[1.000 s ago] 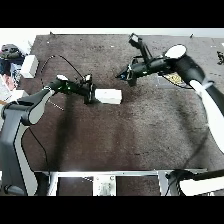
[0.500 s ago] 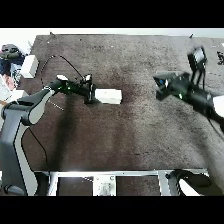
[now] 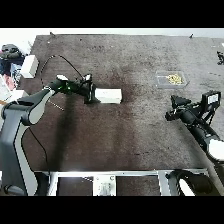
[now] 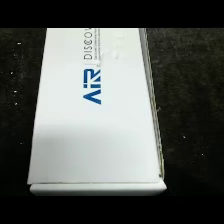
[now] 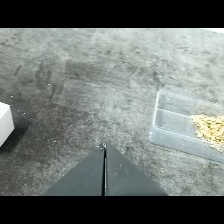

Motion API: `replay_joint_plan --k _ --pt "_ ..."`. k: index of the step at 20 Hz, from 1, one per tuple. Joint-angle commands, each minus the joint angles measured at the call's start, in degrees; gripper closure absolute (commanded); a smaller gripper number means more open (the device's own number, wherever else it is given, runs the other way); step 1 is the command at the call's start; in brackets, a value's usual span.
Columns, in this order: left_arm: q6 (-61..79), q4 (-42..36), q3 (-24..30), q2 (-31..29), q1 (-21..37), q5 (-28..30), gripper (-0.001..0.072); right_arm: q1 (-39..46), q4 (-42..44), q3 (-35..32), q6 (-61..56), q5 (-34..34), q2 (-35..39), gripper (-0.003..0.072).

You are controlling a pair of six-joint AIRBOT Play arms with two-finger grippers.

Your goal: Fold the box and place the chain.

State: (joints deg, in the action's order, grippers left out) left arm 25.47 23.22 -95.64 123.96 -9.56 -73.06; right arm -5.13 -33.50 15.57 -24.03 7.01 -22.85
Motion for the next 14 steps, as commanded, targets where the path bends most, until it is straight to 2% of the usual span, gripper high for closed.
replay_joint_plan --k 1,3,5,7,10,12,14 --pt "-3.4 -3.2 -0.1 -0.2 0.1 0.5 0.0690 0.0 -0.1 -1.4 0.0 -1.0 1.1 0.0675" --pt "-4.9 -7.3 -0.1 -1.9 0.6 0.6 0.0698 0.0 -0.1 -1.4 0.0 -1.0 1.1 0.0675" --pt "-7.0 -11.5 -0.1 -6.3 2.0 5.3 0.0699 0.0 -0.1 -1.4 0.0 -1.0 1.1 0.0675" --pt "-11.7 -12.6 -0.1 -12.5 4.6 15.4 0.0699 0.0 -0.1 -1.4 0.0 -1.1 1.1 0.0675" --pt "-25.6 -12.6 -0.1 -21.2 10.0 35.8 0.0699 0.0 -0.1 -1.4 0.0 -1.0 1.1 0.0675" --pt "-33.0 -12.6 -0.1 -24.0 13.7 47.2 0.0699 0.0 -0.1 -1.4 0.0 -1.0 1.1 0.0675" --pt "-38.1 -11.9 0.0 -24.2 16.7 51.9 0.0699 0.0 -0.1 -1.4 0.0 -1.0 1.1 0.0675"
